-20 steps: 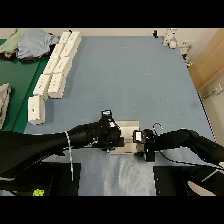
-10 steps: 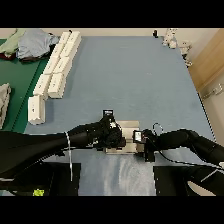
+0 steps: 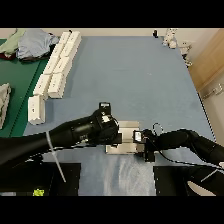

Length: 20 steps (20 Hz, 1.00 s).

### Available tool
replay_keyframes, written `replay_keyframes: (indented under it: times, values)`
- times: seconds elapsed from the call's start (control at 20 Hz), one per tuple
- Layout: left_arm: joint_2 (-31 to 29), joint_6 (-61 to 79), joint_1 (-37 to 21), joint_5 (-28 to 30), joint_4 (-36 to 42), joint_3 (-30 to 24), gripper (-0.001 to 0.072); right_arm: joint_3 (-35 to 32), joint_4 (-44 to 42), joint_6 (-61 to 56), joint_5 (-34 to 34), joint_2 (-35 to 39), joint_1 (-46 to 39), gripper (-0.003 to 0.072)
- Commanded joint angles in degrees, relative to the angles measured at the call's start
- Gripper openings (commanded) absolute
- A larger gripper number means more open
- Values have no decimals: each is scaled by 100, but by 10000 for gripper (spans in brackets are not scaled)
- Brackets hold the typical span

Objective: Fold the box.

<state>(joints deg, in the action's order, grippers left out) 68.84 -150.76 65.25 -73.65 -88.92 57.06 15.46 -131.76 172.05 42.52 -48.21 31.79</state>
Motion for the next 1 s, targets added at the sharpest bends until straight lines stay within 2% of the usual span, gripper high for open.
replay_keyframes:
  times: [0.0, 0.05, 0.1, 0.15, 0.2, 0.3, 0.45, 0.6, 0.7, 0.85, 0.9, 0.95]
  values:
    - [-649, 212, 2, -1121, -393, 426, 547, 7, 2, 0, 0, 0, 0, 531]
    - [-833, 216, 2, -1193, -391, 503, 547, 7, 2, -2, 0, 0, 0, 531]
    - [-1014, 216, 2, -1185, -391, 540, 494, 4, 2, -2, 0, 0, 0, 531]
    - [-1147, 219, 7, -1207, -389, 540, 176, 4, 2, -2, 0, 0, 0, 531]
    - [-1246, 420, 9, -1196, -398, 538, 13, 4, 2, 0, 0, 0, 0, 531]
    - [-1296, 962, 2, -1102, -487, 529, 12, 7, 2, 0, 0, 2, 0, 531]
    - [-1296, 2044, 2, -452, -498, 378, 11, 7, 2, -2, 2, 0, 0, 531]
    - [-1445, 3136, -17, -341, -332, 70, 11, 4, 2, -2, 2, 0, 0, 531]
    - [-2022, 4444, -352, 153, 260, -568, 11, 7, 2, 0, 0, 0, 0, 531]
    - [-3012, 7956, -1154, 778, 1486, -1805, 15, 7, 2, 0, 0, 2, 0, 531]
    - [-3259, 8959, -1445, 1012, 1825, -2190, 155, 7, 2, 0, 0, 0, 0, 531]
    - [-3469, 9744, -1733, 1390, 2041, -2597, 645, 4, 2, -2, 0, 0, 0, 531]
